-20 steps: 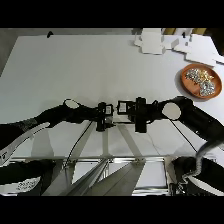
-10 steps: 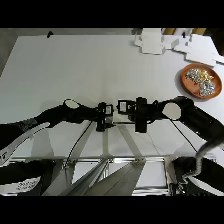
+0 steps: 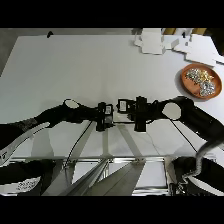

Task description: Fold the box and place the chain.

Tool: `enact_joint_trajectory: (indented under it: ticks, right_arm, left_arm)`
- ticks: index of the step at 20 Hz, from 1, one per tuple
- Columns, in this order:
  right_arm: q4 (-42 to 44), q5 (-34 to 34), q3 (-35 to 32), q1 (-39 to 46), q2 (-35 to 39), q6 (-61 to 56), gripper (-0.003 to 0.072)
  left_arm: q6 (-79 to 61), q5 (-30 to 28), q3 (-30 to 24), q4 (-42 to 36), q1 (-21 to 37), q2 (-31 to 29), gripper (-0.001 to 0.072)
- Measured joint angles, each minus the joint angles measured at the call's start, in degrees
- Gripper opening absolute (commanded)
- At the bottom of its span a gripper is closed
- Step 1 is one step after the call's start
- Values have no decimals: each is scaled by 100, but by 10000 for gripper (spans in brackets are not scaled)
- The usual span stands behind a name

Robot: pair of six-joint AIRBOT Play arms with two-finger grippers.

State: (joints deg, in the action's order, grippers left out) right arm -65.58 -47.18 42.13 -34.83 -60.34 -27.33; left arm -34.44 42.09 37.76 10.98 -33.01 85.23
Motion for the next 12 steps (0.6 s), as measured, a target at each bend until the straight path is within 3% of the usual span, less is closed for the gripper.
enact_joint_trajectory:
  ticks: [6, 7, 8, 12]
  right_arm:
    - [42, -11, 2, -2, -216, -107, 64]
    - [44, -26, 2, -2, -229, -114, 143]
    - [46, -68, 0, -2, -243, -120, 274]
    - [55, -243, 2, 2, -245, -96, 303]
  left_arm:
    - [4, -7, 0, -2, 0, 0, 212]
    - [2, -4, 0, -2, 0, 0, 212]
    - [-9, 13, 0, -13, 0, 0, 212]
    - [-28, 103, 0, 2, -11, -2, 212]
